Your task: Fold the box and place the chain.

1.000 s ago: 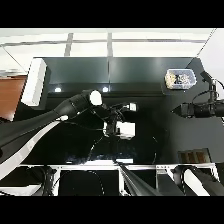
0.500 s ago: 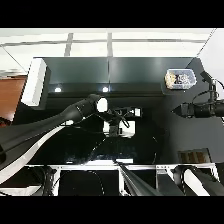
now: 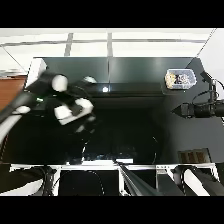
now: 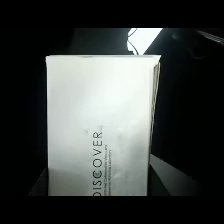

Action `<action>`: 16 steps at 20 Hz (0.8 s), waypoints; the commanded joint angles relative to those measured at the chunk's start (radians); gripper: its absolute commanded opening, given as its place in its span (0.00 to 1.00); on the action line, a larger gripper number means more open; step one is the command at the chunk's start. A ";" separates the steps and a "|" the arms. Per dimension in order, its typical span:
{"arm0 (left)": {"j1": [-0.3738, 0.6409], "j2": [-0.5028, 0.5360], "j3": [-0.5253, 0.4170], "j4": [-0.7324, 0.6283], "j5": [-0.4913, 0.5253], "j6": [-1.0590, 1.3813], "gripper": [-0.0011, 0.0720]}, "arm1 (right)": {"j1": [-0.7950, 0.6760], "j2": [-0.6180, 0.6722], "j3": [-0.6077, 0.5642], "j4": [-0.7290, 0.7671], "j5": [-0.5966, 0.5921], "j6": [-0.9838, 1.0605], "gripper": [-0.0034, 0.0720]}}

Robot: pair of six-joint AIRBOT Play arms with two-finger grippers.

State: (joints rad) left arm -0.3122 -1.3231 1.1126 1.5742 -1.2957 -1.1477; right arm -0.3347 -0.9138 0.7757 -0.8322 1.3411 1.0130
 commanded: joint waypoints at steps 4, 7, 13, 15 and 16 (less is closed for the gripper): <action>0.645 0.131 -0.121 0.025 -0.110 -0.148 0.48 | 0.000 0.001 0.000 0.002 -0.004 -0.002 0.06; 0.836 0.132 -0.150 -0.025 -0.001 -0.149 0.48 | 0.000 0.001 0.000 0.005 -0.007 -0.007 0.06; 0.883 0.129 -0.220 -0.195 0.285 0.243 0.49 | 0.000 0.001 0.000 0.059 -0.019 0.004 0.06; 0.862 0.119 -0.223 -0.199 0.364 0.242 0.51 | 0.000 0.001 0.000 0.064 -0.018 0.005 0.06; 0.856 0.109 -0.223 -0.199 0.386 0.242 0.51 | 0.000 0.001 0.000 0.064 -0.018 0.004 0.06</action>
